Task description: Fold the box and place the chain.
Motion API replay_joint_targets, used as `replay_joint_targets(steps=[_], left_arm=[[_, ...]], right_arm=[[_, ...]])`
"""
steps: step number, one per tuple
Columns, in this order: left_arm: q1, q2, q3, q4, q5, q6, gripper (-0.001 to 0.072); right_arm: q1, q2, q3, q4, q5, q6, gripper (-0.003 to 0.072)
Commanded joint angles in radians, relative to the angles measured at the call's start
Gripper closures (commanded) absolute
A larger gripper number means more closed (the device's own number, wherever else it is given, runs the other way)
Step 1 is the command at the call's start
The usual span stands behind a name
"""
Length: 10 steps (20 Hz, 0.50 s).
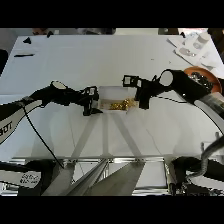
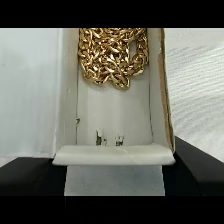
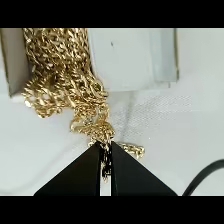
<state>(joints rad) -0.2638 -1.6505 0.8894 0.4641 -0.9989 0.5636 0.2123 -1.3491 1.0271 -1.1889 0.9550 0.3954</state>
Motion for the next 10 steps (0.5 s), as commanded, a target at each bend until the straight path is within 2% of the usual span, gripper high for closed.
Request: replay_joint_targets(steps=[1,4,7,9,10], left_arm=[[0.000,0.001,0.000,0.000,0.000,0.000,0.0364],[0.000,0.001,0.000,0.000,0.000,0.000,0.0364],[0.000,0.001,0.000,0.000,0.000,0.000,0.0364],[0.000,0.001,0.000,0.000,0.000,0.000,0.0364],[0.000,0.001,0.000,0.000,0.000,0.000,0.0364]], right_arm=[[0.051,0.116,0.001,0.034,-0.008,0.052,0.0673],[0.114,0.128,0.001,0.142,-0.056,0.051,0.0673],[0.170,0.102,0.001,0.207,-0.177,0.052,0.0673],[0.190,0.081,0.001,0.218,-0.197,0.053,0.0672],[0.193,0.074,0.001,0.217,-0.187,0.053,0.0643]])
